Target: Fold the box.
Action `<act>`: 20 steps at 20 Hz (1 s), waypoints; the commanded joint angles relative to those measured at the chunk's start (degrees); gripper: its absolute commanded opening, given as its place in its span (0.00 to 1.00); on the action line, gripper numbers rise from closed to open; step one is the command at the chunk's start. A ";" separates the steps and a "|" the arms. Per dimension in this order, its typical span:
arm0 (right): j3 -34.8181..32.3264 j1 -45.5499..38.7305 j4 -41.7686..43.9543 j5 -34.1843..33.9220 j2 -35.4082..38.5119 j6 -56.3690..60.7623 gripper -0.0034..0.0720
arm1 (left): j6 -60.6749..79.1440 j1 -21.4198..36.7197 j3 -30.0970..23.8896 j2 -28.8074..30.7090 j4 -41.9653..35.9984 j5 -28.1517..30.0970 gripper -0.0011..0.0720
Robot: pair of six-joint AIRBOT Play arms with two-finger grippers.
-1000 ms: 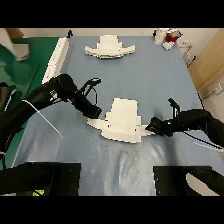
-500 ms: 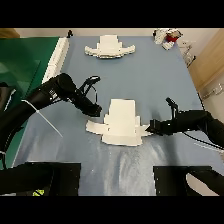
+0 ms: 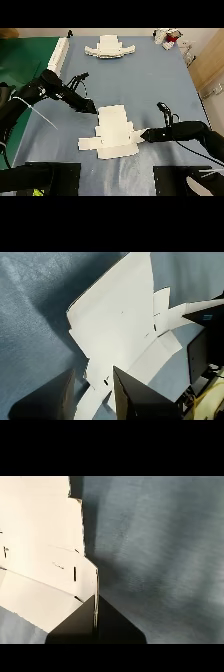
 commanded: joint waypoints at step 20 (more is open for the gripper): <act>-0.57 4.44 -0.20 3.48 0.74 2.19 0.05 | 22.49 1.49 -0.96 -17.77 -15.41 -8.15 0.49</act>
